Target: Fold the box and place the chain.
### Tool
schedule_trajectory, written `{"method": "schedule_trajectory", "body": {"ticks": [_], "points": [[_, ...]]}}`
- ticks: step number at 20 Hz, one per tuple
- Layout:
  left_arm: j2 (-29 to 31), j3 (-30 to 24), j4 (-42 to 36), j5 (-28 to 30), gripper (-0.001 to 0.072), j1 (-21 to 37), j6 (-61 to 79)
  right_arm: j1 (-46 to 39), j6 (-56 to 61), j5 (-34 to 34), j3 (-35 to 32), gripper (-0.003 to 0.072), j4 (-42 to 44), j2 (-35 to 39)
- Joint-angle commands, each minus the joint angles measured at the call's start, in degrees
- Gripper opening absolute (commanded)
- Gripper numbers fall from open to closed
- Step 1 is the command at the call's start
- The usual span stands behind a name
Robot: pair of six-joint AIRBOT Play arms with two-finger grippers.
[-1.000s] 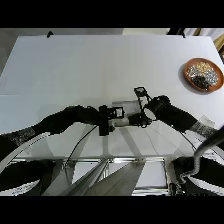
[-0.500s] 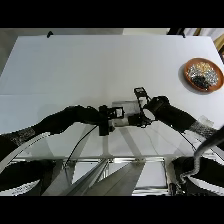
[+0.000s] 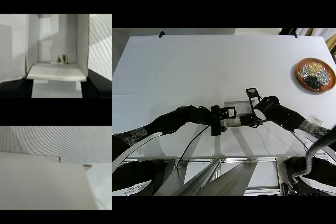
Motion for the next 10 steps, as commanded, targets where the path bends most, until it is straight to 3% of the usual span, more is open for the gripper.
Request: {"method": "schedule_trajectory", "body": {"ticks": [1,3,10], "points": [[-0.02,0.02,0.00,0.00,0.0211,-0.04,0.00,0.04,0.00,0.26,-0.02,0.0091,0.00,-0.83],[-0.02,0.02,0.00,0.00,0.0211,-0.04,0.00,0.04,-0.02,0.24,-0.02,0.0044,0.00,-0.85],[-0.02,0.02,0.00,0.02,0.0211,-0.04,0.00,0.04,-0.07,0.48,-0.02,0.0013,0.04,-1.57]]}}
